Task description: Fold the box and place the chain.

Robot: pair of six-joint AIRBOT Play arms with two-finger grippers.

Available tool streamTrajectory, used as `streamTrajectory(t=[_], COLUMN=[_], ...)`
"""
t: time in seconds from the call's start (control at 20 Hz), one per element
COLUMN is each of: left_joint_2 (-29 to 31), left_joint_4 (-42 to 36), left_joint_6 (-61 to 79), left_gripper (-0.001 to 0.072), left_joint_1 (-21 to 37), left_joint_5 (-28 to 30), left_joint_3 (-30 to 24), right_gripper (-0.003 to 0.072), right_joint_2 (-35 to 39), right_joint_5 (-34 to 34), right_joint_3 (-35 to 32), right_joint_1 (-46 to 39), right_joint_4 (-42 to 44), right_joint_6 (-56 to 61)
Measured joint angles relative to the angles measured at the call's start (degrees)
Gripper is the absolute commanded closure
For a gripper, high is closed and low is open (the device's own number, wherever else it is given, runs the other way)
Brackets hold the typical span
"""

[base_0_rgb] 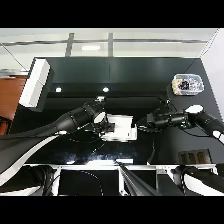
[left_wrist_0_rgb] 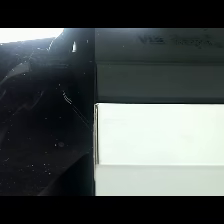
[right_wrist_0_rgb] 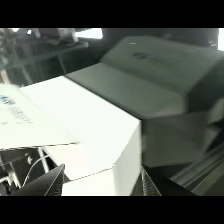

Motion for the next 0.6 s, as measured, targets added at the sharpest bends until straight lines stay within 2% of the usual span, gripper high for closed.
streamTrajectory(t=[0.2, 0.6], left_joint_2=[-0.02, 0.0], left_joint_4=[-0.02, 0.0], left_joint_6=[0.0, -0.17], left_gripper=[0.0679, 0.0679], left_joint_1=[0.0, 0.0], left_joint_5=[-0.07, -0.07], left_joint_3=[0.0, 0.0], right_gripper=[0.0115, 0.0115], right_joint_2=[-0.07, -0.07], right_joint_5=[-0.39, -6.14], right_joint_3=[1.62, 4.76], right_joint_1=[3.87, 9.35], right_joint_4=[0.02, -0.24], right_joint_6=[0.52, 2.16])
